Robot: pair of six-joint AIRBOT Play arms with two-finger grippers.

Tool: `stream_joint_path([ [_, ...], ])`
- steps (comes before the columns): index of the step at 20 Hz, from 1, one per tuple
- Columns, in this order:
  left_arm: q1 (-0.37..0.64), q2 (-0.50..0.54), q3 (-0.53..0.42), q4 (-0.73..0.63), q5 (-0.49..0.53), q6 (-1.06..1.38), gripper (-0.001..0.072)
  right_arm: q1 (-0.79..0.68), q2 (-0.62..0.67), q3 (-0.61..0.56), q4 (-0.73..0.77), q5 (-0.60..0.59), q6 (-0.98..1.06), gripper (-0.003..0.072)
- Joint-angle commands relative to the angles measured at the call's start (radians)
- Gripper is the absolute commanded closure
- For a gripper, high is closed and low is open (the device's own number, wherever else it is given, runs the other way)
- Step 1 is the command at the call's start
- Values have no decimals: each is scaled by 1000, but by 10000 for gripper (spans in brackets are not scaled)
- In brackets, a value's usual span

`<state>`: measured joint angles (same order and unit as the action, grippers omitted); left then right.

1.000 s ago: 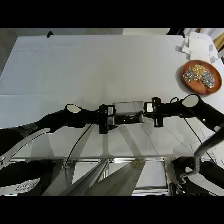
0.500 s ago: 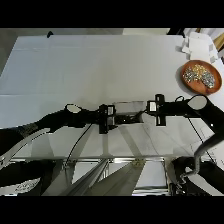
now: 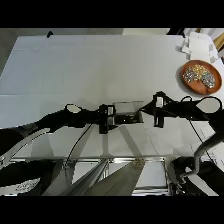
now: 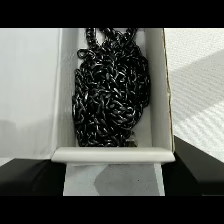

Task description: Fold the box and place the chain.

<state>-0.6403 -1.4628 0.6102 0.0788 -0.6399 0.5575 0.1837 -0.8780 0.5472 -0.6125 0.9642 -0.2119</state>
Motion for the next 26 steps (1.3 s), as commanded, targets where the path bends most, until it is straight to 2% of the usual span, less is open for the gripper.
stream_joint_path([
  [1,1,0,1,0,0,0,575,85,2,0,78,-8,7,674],
  [5,1,1,1,0,0,0,575,172,-58,0,76,-137,135,673],
  [9,1,0,1,0,0,0,575,238,-132,0,76,-159,137,673],
  [12,1,0,1,0,0,0,575,281,-180,0,95,-229,138,670],
  [14,1,0,1,0,0,0,575,296,-192,0,106,-269,138,577],
  [16,1,0,1,0,0,0,575,297,-192,0,106,-294,138,521],
  [17,1,0,1,0,0,0,575,297,-192,0,106,-300,138,432],
  [18,1,0,1,0,0,0,575,297,-192,3,106,-299,137,395],
  [22,1,0,1,0,0,0,575,296,-140,21,85,-250,137,410],
  [25,1,0,1,0,0,0,575,296,-40,38,78,-251,134,558],
  [26,1,0,1,0,0,0,575,296,-12,50,51,-248,134,642],
])
